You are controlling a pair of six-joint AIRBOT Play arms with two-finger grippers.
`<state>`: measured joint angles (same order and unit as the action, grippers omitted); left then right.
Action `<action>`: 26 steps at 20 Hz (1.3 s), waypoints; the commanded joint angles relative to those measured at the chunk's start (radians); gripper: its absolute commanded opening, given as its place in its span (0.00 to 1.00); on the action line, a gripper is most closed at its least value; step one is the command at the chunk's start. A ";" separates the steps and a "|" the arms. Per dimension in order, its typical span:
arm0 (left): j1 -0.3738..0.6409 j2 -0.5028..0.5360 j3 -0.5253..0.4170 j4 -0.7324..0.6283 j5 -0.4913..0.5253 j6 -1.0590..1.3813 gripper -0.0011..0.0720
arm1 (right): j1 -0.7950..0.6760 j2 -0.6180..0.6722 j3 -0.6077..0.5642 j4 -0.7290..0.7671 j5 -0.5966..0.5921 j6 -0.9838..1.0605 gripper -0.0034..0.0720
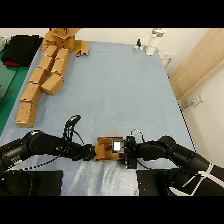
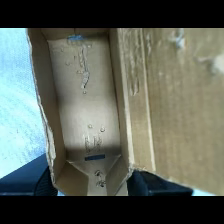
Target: Fold the box.
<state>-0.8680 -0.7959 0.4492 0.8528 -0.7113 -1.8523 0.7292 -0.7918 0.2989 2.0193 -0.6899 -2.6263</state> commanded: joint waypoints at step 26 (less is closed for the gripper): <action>-0.043 -0.110 0.027 -0.043 0.077 -0.026 0.82 | 0.000 0.000 0.001 0.000 0.000 0.000 0.65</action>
